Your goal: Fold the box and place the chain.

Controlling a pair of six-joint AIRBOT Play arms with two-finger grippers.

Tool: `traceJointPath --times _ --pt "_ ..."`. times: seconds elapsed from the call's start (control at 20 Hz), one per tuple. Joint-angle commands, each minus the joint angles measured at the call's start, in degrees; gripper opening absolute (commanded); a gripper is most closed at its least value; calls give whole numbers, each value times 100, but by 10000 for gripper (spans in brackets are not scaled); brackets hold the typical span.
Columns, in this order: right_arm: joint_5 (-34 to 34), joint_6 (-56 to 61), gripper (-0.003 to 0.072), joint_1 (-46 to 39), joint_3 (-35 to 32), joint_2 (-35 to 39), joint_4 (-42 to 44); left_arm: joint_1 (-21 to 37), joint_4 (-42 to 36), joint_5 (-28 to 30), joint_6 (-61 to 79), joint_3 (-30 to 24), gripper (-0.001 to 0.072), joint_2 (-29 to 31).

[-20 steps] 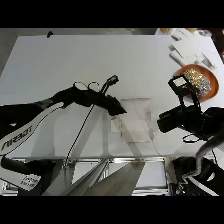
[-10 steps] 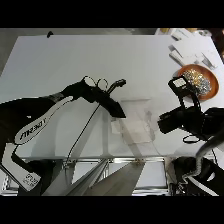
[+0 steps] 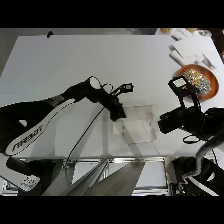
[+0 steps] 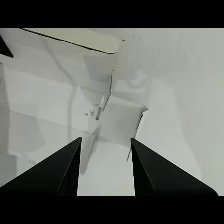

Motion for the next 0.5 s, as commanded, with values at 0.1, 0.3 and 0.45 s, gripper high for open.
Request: traceJointPath --times 0.1,0.3,0.45 --pt "52 2 338 4 2 7 4 -24 2044 319 -358 4 -4 1141" --pt "142 2 339 4 2 7 22 -37 2291 632 -551 -382 -6 1674" --pt "243 2 339 4 2 7 162 -107 1917 1215 20 -1331 -6 1834"
